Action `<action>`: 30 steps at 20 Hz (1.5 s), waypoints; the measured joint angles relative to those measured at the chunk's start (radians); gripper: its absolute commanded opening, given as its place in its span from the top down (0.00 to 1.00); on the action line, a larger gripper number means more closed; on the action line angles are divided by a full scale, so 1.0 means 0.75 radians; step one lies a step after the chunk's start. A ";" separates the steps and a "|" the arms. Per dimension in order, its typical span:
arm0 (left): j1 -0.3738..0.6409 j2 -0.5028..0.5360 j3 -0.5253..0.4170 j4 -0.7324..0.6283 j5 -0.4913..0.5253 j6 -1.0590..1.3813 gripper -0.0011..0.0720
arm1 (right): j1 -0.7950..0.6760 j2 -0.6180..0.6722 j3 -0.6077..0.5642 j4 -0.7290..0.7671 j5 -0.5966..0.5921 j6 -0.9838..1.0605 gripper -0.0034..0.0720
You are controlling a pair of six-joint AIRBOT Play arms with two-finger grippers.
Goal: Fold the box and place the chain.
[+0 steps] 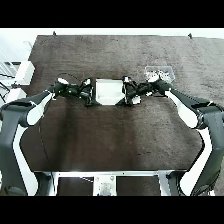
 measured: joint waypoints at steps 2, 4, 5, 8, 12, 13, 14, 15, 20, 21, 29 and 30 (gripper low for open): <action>0.000 0.000 0.000 -0.002 0.001 0.000 0.51 | 0.000 0.000 0.000 0.000 0.000 0.000 0.33; 0.000 0.000 0.000 -0.004 0.001 -0.001 0.51 | 0.000 0.000 0.000 0.000 -0.001 -0.001 0.33; 0.000 0.000 0.000 -0.004 0.001 -0.001 0.51 | 0.000 0.000 0.000 0.000 -0.001 -0.001 0.33; 0.000 0.000 0.000 -0.004 0.004 -0.001 0.51 | 0.000 0.000 0.000 0.000 -0.001 -0.001 0.33; 0.000 0.000 0.000 -0.005 0.010 -0.002 0.50 | 0.000 0.000 0.000 0.001 -0.002 -0.001 0.33; 0.000 0.000 0.000 -0.006 0.011 -0.002 0.51 | 0.000 0.000 0.000 0.001 -0.001 -0.001 0.33; 0.000 0.000 0.000 -0.006 0.013 -0.002 0.51 | 0.000 0.000 0.000 0.001 -0.002 -0.001 0.32; 0.000 0.000 0.000 -0.006 0.014 -0.002 0.51 | 0.000 0.000 0.000 0.001 -0.002 -0.001 0.33; -0.001 0.000 0.000 -0.007 0.019 -0.002 0.51 | 0.000 0.000 0.000 0.001 -0.002 -0.001 0.33; -0.001 0.000 0.000 -0.007 0.020 -0.002 0.50 | 0.000 0.000 0.000 0.001 -0.002 -0.001 0.33; -0.001 0.000 -0.001 -0.007 0.024 -0.002 0.50 | 0.003 0.000 0.000 0.003 -0.002 -0.001 0.33; -0.001 0.000 0.000 -0.007 0.024 -0.002 0.51 | 0.004 0.000 0.000 0.004 -0.002 0.000 0.32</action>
